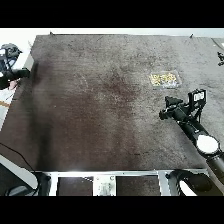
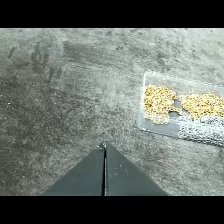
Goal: Fold the box and place the chain.
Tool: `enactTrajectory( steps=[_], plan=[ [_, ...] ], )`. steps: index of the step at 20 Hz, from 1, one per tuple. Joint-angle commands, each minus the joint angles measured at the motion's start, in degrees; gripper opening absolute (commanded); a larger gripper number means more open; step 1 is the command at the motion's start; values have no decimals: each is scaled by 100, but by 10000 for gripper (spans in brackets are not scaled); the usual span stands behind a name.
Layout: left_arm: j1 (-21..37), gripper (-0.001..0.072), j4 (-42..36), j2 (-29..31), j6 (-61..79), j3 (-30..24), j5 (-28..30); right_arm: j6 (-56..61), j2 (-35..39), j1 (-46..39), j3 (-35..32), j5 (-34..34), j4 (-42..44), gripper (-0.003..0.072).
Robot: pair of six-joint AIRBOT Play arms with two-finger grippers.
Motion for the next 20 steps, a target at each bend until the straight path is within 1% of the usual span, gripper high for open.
enactTrajectory(
  steps=[1, 4, 7, 8, 9, 10, 11, 15, 18, 20],
  plan=[
    [17, 10, 48, -269, 129, 22, 90, 2, 4, 0, 0, -125, 2, 7],
    [17, 10, 55, -374, 133, 52, 153, 2, 2, 0, 0, -291, 2, 7],
    [17, 12, 50, -374, 496, 52, 111, 2, 4, 0, 0, -518, 2, 7],
    [17, 38, 50, -374, 535, 52, 26, 2, 2, 0, 0, -621, 2, 8],
    [17, 389, 48, -374, 566, 52, 2, 0, 2, 0, 0, -721, 0, 7],
    [17, 644, 44, -374, 562, 52, 55, 0, 4, 0, 0, -831, 2, 7],
    [17, 675, 2, -369, 555, 52, 57, 2, 4, 0, 0, -964, 2, 7],
    [17, 676, -48, -229, 573, 57, 68, 0, 2, 0, 0, -1541, 2, 7],
    [24, 676, -22, 55, 573, 70, 83, 2, 2, 0, 0, -2031, 0, 7],
    [24, 676, -28, 352, 555, 79, 9, 0, 2, 0, 0, -2376, 2, 7]
  ],
)
